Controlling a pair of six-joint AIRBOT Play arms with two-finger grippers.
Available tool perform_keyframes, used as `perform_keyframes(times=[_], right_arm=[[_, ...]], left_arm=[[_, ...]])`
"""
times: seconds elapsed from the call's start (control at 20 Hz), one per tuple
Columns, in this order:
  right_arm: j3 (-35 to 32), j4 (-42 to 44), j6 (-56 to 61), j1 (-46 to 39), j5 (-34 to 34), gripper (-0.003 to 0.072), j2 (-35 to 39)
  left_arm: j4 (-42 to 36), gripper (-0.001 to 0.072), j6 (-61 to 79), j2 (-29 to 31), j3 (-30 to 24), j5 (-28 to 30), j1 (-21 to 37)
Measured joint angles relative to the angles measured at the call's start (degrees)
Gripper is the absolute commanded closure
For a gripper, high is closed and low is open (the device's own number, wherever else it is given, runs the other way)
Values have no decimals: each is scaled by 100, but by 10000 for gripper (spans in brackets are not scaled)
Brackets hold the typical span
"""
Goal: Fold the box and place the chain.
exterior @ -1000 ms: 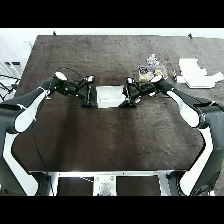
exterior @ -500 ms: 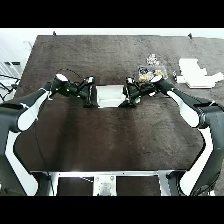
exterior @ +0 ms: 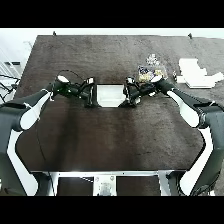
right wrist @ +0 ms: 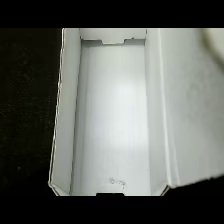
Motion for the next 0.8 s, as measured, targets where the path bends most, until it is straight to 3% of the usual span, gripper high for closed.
perform_keyframes(times=[0.8], right_arm=[[0,2,-2,0,0,103,0]], left_arm=[[151,-5,4,0,68,44,-92]])
